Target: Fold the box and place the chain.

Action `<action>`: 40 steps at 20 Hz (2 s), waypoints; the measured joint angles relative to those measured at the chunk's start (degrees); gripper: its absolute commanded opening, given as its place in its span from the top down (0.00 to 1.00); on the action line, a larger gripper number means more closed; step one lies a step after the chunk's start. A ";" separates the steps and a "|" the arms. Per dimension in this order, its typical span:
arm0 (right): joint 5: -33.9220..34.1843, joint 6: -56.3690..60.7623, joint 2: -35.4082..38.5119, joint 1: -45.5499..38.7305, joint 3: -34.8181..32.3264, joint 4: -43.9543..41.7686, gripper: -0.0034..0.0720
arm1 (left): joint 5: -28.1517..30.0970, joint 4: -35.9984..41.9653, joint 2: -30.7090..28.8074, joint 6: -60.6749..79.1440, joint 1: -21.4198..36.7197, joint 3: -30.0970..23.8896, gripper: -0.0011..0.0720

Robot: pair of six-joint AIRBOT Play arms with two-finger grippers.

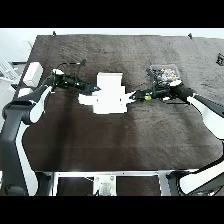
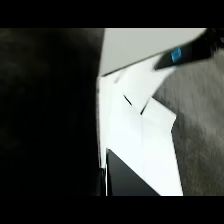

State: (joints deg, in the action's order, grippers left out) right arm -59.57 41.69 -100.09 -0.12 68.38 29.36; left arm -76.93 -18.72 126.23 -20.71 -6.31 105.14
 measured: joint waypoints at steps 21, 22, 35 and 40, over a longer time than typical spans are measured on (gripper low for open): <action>-3.04 -2.84 5.79 -11.82 -1.66 -6.32 0.81 | 2.80 6.32 -3.52 38.32 0.57 -11.30 0.96; -3.02 -2.93 5.79 -11.52 -1.79 -6.34 0.88 | 3.26 6.43 -3.58 39.30 0.57 -11.67 0.96; -10.58 -6.40 5.84 -9.31 -2.19 -10.10 0.93 | 5.07 4.39 -3.67 43.52 0.55 -12.63 0.96; -10.34 -12.98 6.08 -7.98 -2.58 -12.57 0.94 | 5.33 4.15 -3.63 43.65 0.55 -12.63 0.95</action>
State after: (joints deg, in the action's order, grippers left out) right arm -69.91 28.71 -94.02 -8.10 65.80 16.80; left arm -71.59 -14.57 122.61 22.94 -5.76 92.51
